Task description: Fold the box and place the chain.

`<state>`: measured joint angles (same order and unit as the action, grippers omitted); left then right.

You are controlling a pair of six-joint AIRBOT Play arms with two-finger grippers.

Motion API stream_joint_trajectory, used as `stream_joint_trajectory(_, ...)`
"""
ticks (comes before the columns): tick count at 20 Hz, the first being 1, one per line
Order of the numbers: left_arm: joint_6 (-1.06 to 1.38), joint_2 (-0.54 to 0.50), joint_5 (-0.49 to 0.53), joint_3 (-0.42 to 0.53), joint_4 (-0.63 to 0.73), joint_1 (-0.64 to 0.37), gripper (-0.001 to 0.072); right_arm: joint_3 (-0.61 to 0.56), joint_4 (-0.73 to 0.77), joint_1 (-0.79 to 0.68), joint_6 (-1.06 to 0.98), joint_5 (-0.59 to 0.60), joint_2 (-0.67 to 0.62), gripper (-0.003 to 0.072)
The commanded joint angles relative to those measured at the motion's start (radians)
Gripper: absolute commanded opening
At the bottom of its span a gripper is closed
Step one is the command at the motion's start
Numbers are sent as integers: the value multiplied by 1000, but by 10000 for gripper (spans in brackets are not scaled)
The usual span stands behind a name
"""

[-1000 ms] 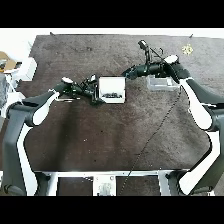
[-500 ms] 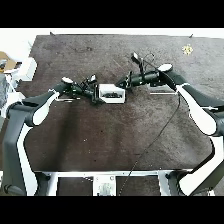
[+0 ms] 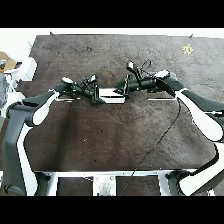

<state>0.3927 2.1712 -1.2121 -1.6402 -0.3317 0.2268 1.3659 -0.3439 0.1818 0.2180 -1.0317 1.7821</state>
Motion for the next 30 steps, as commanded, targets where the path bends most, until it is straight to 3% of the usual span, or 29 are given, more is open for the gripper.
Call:
stream_joint_trajectory(1,0,0,0,0,0,0,618,-5,8,4,34,20,-2,297)
stream_joint_trajectory(11,0,0,0,-1,0,0,618,-5,-53,19,41,-18,10,300)
stream_joint_trajectory(17,0,0,0,-1,0,0,618,1,-53,19,86,68,10,298)
stream_joint_trajectory(22,0,0,0,-1,0,0,618,50,-48,21,84,59,9,296)
stream_joint_trajectory(26,0,0,0,-1,0,0,618,49,-99,21,74,37,10,274)
stream_joint_trajectory(27,0,0,0,-1,0,0,618,49,-102,21,74,33,10,207)
stream_joint_trajectory(30,0,0,0,-1,0,0,618,49,-106,21,74,22,10,207)
